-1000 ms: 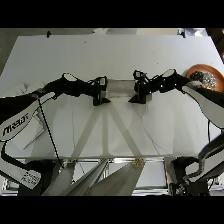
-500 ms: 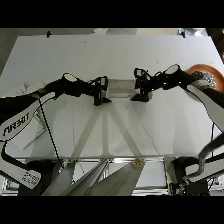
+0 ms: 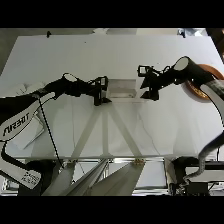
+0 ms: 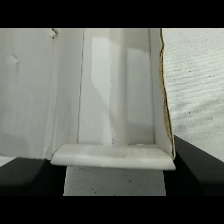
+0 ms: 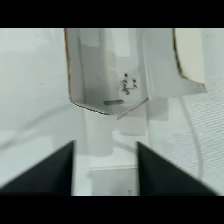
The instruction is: Fold the box and place the chain.
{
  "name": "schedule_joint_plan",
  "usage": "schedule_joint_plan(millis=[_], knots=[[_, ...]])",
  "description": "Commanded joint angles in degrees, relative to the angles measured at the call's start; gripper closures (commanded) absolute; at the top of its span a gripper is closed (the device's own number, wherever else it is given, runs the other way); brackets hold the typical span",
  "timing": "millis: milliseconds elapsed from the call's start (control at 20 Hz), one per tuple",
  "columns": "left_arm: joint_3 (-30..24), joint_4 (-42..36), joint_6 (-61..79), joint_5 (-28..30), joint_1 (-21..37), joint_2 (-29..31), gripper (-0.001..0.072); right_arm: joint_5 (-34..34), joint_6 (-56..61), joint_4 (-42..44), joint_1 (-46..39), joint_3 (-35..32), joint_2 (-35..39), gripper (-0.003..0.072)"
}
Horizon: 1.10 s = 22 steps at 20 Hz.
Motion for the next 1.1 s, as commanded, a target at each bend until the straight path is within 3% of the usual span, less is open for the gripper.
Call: schedule_joint_plan(millis=[0, 50, 200, 350, 500, 650, 900, 1050], knots=[[0.0, 0.0, 0.0, -0.1, 0.1, 0.0, 0.0385, 6.5, 5.1, 8.1, 0.1, 0.1, 0.9, 0.0626], [0.0, 0.0, 0.0, -0.1, 0.1, 0.0, 0.0385, 6.3, 5.2, 13.3, 0.1, 0.1, 0.9, 0.0672], [0.0, 0.0, 0.0, -0.1, 0.1, 0.0, 0.0385, -1.2, 5.2, 27.2, 0.5, 0.1, 0.7, 0.0672], [0.0, 0.0, 0.0, 0.0, 0.1, 0.0, 0.0385, -15.1, 5.5, 28.0, 3.5, 0.1, -1.2, 0.0673], [0.0, 0.1, 0.0, 0.0, 0.1, 0.0, 0.0385, -24.0, 9.6, 27.9, 6.3, 0.1, -5.0, 0.0673], [0.0, 0.1, 0.0, 0.0, 0.1, 0.0, 0.0385, -24.9, 11.2, 26.6, 6.6, 0.1, -7.2, 0.0673], [0.0, 0.0, 0.0, -0.1, 0.1, 0.0, 0.0385, -24.9, 19.6, 15.8, 6.7, 0.1, -8.2, 0.0673], [0.0, 0.0, 0.0, -0.1, 0.1, 0.0, 0.0385, -24.6, 20.2, 17.7, 6.7, 0.1, -7.8, 0.0673]])
